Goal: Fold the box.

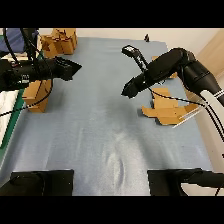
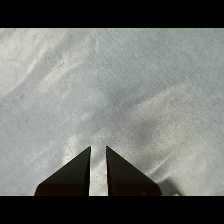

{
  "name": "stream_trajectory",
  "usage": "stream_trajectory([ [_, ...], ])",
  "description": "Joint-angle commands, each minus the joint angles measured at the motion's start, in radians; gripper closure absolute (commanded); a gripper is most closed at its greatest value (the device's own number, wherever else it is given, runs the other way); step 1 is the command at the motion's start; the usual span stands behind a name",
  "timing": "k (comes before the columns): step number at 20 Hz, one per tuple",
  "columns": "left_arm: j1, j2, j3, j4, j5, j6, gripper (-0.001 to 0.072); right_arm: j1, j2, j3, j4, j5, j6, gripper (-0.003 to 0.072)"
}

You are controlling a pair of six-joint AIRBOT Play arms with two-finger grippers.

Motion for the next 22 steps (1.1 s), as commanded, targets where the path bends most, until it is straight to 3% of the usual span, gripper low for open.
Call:
stream_trajectory([
  [1,0.0,0.0,0.0,0.0,0.0,0.0,0.0539,0.0,0.0,0.001,0.001,0.0,0.001,0.0547],
  [11,0.0,0.0,0.0,0.0,0.0,0.0,0.0539,0.0,0.0,0.001,0.001,0.0,0.011,0.0547],
  [22,-0.003,-0.001,0.0,-0.043,-0.002,-0.041,0.0539,0.0,0.0,0.001,0.004,-0.047,0.314,0.0547],
])
